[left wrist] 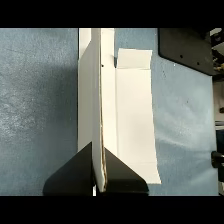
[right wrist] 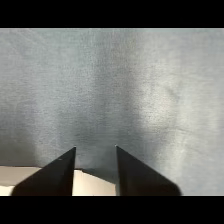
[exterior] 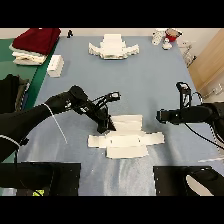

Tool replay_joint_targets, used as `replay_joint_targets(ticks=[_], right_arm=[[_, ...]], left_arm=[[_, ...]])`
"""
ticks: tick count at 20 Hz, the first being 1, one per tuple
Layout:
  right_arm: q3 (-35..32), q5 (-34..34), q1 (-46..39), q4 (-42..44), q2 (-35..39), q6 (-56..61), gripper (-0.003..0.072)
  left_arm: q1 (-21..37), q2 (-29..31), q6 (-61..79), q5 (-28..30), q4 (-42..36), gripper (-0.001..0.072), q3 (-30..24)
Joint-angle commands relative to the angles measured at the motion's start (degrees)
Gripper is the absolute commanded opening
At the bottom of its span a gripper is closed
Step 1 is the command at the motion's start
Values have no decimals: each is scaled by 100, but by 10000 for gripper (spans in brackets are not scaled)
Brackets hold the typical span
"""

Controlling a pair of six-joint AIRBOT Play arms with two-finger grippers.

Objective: Fold the box.

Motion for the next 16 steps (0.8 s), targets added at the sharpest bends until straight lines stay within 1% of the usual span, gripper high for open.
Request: replay_joint_targets(ticks=[1,2,7,9,12,16], right_arm=[[0,-188,0,192,-2,-26,133],[0,-321,0,245,-2,-26,2],[0,-1165,66,457,90,-181,2],[0,-1453,400,557,229,-179,2],[-9,-1740,1410,774,553,-96,2],[-138,-1703,3348,612,809,619,1]], left_arm=[[-4,-26,-20,-7,28,17,2],[-4,-26,-20,-4,24,16,4],[-4,-26,-20,-46,24,17,4],[-4,-26,-20,-46,24,17,4],[-2,-26,-20,-44,24,17,4],[-4,-26,-20,-46,24,17,4]])
